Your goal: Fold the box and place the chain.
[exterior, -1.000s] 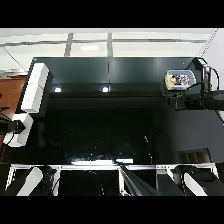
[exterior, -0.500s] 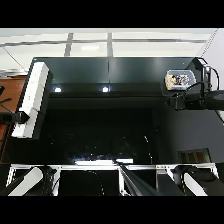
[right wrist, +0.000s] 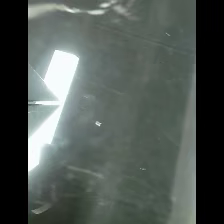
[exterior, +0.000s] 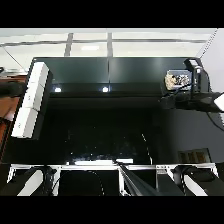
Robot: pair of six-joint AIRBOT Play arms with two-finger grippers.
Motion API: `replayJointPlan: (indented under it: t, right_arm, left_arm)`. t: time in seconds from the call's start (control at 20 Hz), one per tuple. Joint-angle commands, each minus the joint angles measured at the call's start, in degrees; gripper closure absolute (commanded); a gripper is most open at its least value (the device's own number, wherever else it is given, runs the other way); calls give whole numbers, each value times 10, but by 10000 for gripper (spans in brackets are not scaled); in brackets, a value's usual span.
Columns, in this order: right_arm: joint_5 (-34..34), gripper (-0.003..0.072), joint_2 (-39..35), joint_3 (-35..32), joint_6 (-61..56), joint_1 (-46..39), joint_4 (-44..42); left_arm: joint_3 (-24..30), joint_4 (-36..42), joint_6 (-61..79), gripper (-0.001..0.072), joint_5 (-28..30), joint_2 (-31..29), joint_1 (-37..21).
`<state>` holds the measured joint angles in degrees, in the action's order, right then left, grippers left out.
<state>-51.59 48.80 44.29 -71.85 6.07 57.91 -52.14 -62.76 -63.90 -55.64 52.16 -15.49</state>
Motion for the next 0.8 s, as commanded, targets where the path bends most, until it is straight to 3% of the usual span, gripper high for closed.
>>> replayJointPlan:
  t: [0.0, 0.1, 0.2, 0.75]
  right_arm:
    - [180, 673, 1, -80, 3, 26, 60]
    - [194, 672, 1, -110, 3, 21, 103]
    - [161, 672, 0, -111, 3, 20, 98]
    - [157, 672, 0, -111, 3, 20, 98]
  left_arm:
    - [102, -36, -44, 691, 120, -65, 155]
    - [197, -82, -132, 690, 210, -90, 209]
    - [243, -82, -152, 690, 222, -106, 223]
    - [253, -83, -152, 688, 210, -112, 225]
